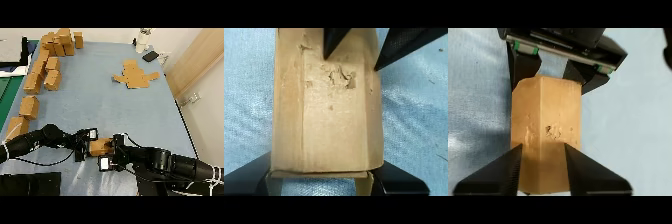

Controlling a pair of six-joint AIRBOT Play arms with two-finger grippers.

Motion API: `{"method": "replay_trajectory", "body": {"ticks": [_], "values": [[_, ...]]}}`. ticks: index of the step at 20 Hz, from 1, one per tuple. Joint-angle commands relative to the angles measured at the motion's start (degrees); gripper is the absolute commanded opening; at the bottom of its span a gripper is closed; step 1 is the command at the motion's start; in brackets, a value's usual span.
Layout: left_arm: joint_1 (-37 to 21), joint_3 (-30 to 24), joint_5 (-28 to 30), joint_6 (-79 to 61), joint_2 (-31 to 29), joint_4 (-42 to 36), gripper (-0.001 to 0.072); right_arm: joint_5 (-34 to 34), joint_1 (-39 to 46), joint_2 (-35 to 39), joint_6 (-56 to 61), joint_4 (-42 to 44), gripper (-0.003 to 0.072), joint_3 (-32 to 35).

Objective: Fold the box.

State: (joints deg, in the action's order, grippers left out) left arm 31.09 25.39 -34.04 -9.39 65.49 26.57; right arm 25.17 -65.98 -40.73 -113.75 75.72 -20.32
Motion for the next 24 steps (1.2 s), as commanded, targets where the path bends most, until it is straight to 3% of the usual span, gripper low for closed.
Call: {"method": "replay_trajectory", "body": {"ticks": [1,13,14,15,16,24], "values": [[0.0,0.0,0.0,0.0,0.0,0.0,0.0517,-3.5,-0.1,-0.5,0.2,-4.0,0.0529,0.2],[0.0,0.0,0.0,0.0,0.0,0.0,0.0517,-3.2,-0.1,-0.5,0.2,-5.9,0.0504,0.2],[0.0,0.0,0.0,0.0,0.0,0.0,0.0517,-3.2,-0.1,-0.4,0.2,-5.9,0.0493,0.2],[0.0,0.0,0.0,0.0,0.0,0.0,0.0517,-3.2,-0.2,-0.1,0.2,-5.9,0.0418,0.1],[0.0,0.0,0.0,0.0,0.0,0.0,0.0517,-3.2,-0.2,0.2,0.2,-5.9,0.0401,-0.2],[0.0,0.0,0.0,0.0,0.0,0.0,0.0517,-2.7,-0.2,1.0,0.2,-7.1,0.04,-1.5]]}}
